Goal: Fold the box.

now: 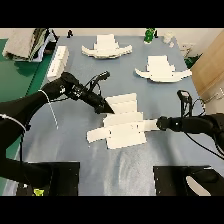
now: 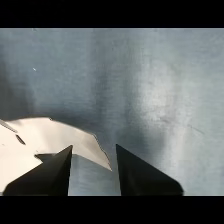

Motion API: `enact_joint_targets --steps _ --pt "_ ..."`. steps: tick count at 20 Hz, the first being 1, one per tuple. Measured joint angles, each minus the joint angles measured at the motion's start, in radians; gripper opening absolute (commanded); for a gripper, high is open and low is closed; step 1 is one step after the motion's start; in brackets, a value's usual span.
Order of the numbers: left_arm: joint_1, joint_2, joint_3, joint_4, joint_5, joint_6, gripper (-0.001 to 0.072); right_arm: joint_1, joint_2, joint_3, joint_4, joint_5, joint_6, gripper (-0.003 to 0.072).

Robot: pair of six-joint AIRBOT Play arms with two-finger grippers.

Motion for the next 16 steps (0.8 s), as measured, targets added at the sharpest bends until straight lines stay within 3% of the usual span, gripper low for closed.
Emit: enact_joint_targets --steps 3,4,5,6,9,11,16 --pt "-0.034 0.055 -0.042 0.003 0.058 0.056 0.0008 -0.005 0.0 0.082 -0.014 -0.007 0.048 0.0392" --pt "-0.048 0.082 -0.074 0.005 0.097 0.077 0.0009 -0.005 0.0 0.106 -0.021 -0.01 0.061 0.0298" --pt "-0.065 0.12 -0.119 0.005 0.15 0.103 0.0009 -0.006 0.0 0.125 -0.026 -0.011 0.071 0.0137" --pt "-0.084 0.162 -0.167 0.001 0.208 0.132 0.0009 -0.006 0.0 0.138 -0.026 -0.012 0.078 0.007" --pt "-0.156 0.317 -0.326 -0.028 0.414 0.259 0.0013 -0.007 0.0 0.16 -0.034 -0.013 0.089 0.0008" --pt "-0.203 0.393 -0.402 -0.04 0.512 0.333 0.0014 -0.007 0.0 0.167 -0.033 -0.008 0.093 0.0008" --pt "-0.254 0.433 -0.474 -0.057 0.599 0.409 0.0015 -0.006 0.0 0.173 -0.031 0.011 0.098 0.0008"
